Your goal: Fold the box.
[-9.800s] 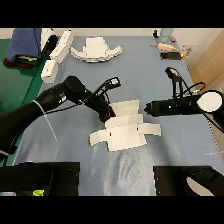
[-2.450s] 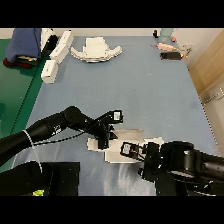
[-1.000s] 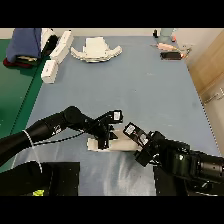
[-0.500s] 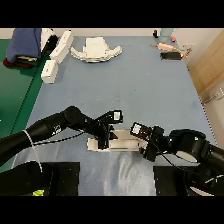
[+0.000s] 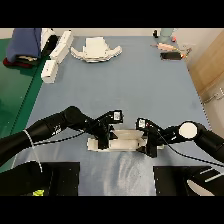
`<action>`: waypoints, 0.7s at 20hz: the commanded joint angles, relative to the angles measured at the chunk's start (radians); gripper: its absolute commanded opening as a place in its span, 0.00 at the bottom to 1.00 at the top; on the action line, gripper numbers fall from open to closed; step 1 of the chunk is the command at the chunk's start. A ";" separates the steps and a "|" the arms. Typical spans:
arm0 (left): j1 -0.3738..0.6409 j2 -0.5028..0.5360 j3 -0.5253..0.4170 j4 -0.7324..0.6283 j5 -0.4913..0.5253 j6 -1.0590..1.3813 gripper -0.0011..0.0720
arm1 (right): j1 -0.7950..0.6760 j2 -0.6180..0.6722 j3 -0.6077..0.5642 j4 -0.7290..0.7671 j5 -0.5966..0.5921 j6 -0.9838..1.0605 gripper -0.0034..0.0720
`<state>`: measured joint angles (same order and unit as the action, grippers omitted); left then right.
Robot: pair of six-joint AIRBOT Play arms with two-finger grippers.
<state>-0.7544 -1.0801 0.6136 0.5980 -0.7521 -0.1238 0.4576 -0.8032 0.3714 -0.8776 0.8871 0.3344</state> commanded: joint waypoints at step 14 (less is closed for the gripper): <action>0.000 0.000 0.001 0.000 0.000 0.000 0.04 | -0.034 -0.008 -0.010 -0.031 0.035 -0.145 1.00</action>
